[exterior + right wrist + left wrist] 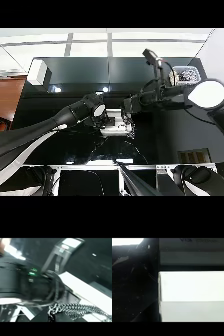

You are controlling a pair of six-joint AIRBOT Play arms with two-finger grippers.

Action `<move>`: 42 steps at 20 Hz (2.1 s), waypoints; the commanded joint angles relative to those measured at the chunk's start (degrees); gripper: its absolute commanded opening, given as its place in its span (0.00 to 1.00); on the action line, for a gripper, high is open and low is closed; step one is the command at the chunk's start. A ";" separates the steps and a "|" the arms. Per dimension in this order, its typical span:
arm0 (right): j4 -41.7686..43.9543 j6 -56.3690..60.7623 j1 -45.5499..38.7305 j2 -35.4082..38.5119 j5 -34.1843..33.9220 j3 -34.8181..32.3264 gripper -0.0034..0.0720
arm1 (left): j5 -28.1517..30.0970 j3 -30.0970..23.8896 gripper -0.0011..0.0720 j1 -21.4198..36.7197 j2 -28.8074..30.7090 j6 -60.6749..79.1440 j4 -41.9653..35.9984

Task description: Fold the box and place the chain.

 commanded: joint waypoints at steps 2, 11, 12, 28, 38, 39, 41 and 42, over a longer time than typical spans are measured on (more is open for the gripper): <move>0.72 1.53 0.20 -0.44 -3.67 -6.05 0.07 | 0.15 0.04 0.05 0.04 0.00 0.02 0.00; 2.51 1.57 0.13 -0.44 -6.60 -10.54 0.45 | 0.15 0.04 0.05 0.04 0.00 0.02 0.02; 2.01 1.53 -0.26 -0.42 -6.45 -10.54 0.59 | 0.15 0.04 0.06 0.04 0.00 0.02 0.02; -21.99 -36.09 -13.84 16.79 -20.92 -39.34 1.00 | 0.39 0.04 0.05 0.07 0.00 0.02 0.22; 20.61 -101.57 -13.27 -3.34 -14.25 -34.71 0.99 | 0.37 0.04 0.06 0.04 0.00 0.02 0.20; 18.64 -101.57 -13.27 -3.54 -14.40 -34.71 0.99 | 0.39 0.04 0.05 0.04 0.00 0.02 0.20; 19.56 -102.68 -13.20 -3.93 -15.02 -34.71 0.99 | 0.39 0.04 0.05 0.04 0.00 0.02 0.22; 20.24 -104.21 -13.16 -4.24 -15.04 -34.71 0.99 | 0.39 0.04 0.05 0.04 0.00 0.02 0.20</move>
